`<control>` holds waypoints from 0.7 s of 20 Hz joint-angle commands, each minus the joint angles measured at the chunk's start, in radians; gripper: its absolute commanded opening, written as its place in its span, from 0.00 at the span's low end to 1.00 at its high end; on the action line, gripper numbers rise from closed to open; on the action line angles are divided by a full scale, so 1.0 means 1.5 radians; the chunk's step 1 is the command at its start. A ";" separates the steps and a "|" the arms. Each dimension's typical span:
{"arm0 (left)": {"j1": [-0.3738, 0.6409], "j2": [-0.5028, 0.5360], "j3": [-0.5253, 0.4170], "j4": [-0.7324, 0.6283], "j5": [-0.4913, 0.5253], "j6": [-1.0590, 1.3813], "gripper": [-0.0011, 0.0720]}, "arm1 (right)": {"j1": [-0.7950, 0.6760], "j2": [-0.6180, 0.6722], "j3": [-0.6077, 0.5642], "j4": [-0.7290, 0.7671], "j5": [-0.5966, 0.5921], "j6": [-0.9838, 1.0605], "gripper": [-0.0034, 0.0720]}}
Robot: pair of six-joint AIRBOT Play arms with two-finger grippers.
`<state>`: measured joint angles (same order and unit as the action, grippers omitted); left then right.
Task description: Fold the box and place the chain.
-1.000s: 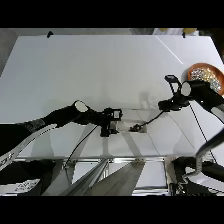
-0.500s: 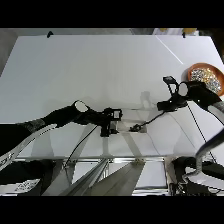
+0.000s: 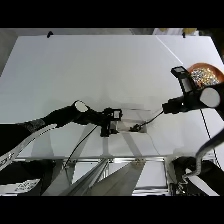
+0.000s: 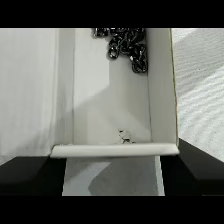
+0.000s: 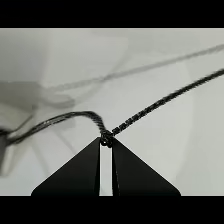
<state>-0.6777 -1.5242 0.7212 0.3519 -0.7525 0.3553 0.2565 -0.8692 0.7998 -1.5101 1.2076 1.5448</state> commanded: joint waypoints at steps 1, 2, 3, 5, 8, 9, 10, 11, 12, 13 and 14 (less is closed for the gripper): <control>0.001 0.000 0.000 0.000 0.000 0.000 0.36 | 0.085 0.123 0.001 0.092 0.040 0.019 0.08; 0.001 0.000 0.000 0.000 0.000 0.000 0.36 | 0.109 0.142 0.001 0.111 0.038 0.036 0.08; 0.001 0.000 0.000 0.000 0.000 0.000 0.36 | 0.132 0.157 0.001 0.129 0.032 0.046 0.08; 0.001 0.000 0.000 0.000 0.000 0.000 0.36 | 0.178 0.169 0.001 0.147 0.010 0.070 0.08; 0.001 0.000 0.000 0.000 0.000 0.000 0.36 | 0.238 0.169 0.001 0.171 -0.052 0.090 0.08; 0.001 0.000 0.000 0.000 0.000 0.000 0.36 | 0.257 0.167 0.001 0.181 -0.079 0.091 0.08; 0.001 0.000 0.000 0.000 0.000 0.000 0.36 | 0.274 0.162 0.001 0.184 -0.101 0.100 0.08; 0.001 0.000 0.000 0.000 0.000 0.000 0.36 | 0.290 0.155 0.001 0.184 -0.122 0.107 0.08; 0.001 0.000 0.000 0.000 0.000 0.000 0.36 | 0.302 0.144 0.001 0.183 -0.137 0.107 0.08; 0.001 0.000 0.000 0.000 0.000 0.000 0.36 | 0.310 0.128 0.001 0.183 -0.149 0.106 0.08; 0.001 0.000 0.000 0.000 0.000 0.000 0.36 | 0.314 0.111 0.001 0.182 -0.158 0.106 0.08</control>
<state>-0.6777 -1.5242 0.7216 0.3519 -0.7525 0.3550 0.6796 -0.6621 0.7998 -1.2514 1.0500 1.6882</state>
